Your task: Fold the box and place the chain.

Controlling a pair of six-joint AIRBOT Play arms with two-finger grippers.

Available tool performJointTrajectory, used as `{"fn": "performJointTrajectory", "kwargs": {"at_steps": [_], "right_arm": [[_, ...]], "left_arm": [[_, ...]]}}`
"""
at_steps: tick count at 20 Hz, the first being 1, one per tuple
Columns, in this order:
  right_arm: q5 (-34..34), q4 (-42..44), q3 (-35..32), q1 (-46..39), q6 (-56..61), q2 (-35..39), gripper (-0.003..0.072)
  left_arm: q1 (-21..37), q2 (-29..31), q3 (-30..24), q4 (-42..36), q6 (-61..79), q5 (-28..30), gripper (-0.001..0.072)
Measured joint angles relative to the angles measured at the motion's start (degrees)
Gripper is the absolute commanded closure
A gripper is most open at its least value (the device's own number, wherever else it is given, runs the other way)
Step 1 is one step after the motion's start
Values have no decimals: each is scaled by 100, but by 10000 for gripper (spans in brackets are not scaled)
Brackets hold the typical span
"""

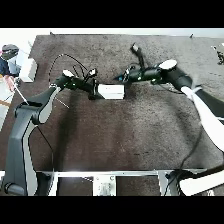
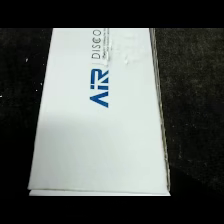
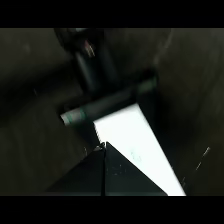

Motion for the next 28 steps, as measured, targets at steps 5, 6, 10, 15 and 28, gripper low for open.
{"fn": "performJointTrajectory", "kwargs": {"at_steps": [5, 6, 10, 15, 28], "right_arm": [[-1086, -387, -960, 0, 682, 1934, 681], [-1486, -568, -1342, -4, 820, 2396, 681], [-3165, -907, -3095, -2, 1115, 4260, 680], [-4756, -1019, -5248, -4, 1228, 6260, 681], [-6339, -1060, -7670, -4, 1261, 7956, 680]], "left_arm": [[0, 0, 0, 2, 13, 2, 265], [0, 0, 0, 4, 13, 2, 264], [0, 0, 0, 4, 15, 2, 264], [0, 0, 0, 7, 17, 4, 264], [0, 0, 0, -2, 20, 4, 265]]}}
